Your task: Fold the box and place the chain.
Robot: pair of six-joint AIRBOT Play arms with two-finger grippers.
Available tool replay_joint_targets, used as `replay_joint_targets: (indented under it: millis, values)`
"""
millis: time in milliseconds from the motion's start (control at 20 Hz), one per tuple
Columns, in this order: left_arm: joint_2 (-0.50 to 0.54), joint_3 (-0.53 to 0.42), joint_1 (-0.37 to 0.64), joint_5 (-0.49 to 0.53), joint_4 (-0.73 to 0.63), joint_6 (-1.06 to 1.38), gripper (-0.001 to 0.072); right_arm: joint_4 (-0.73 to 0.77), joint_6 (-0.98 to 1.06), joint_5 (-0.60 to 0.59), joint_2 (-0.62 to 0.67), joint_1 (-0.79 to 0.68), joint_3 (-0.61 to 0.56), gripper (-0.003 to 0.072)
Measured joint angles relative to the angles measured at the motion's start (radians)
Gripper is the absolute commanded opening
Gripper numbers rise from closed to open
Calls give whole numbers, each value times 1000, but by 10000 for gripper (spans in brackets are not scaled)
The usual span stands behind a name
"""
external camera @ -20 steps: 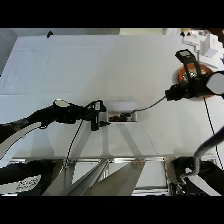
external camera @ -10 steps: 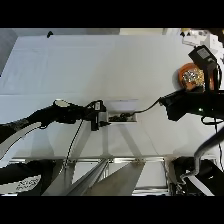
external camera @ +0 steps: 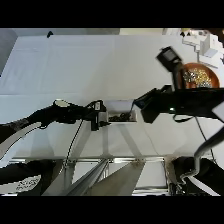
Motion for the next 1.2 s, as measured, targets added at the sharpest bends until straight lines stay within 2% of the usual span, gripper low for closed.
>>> replay_joint_targets:
  millis: [300, 350, 450, 550, 650, 750, 1000, 1050, 1100, 1150, 1200]
  values:
    - [0, 0, 0, 0, 0, 0, 132, -56, -14, -76, -261, 129, 0, 19]
    - [0, 0, 0, 0, 0, 0, 132, -62, -13, -84, -292, 137, 0, 51]
    - [0, 0, 0, 0, 0, 0, 132, -68, -5, -95, -338, 146, 0, 180]
    - [0, 0, 0, 0, 0, 0, 132, -71, -3, -101, -360, 151, 0, 180]
    - [0, 0, 0, 0, 0, 0, 132, -74, -1, -101, -369, 154, 0, 180]
    - [0, 0, 0, 0, 0, 0, 132, -86, 1, -97, -356, 154, 0, 225]
    - [0, 0, 0, 0, 0, 0, 132, -225, 26, -83, -228, 92, 3, 229]
    - [0, 0, 0, 0, 0, 0, 132, -255, 39, -77, -202, 60, 3, 302]
    - [0, 0, 0, 0, 0, 0, 132, -285, 54, -67, -181, 21, 3, 426]
    - [0, 0, 0, 0, 0, 0, 132, -312, 60, -54, -166, -27, 3, 471]
    - [0, 0, 0, 0, 0, 0, 132, -326, 67, -44, -157, -75, 2, 471]
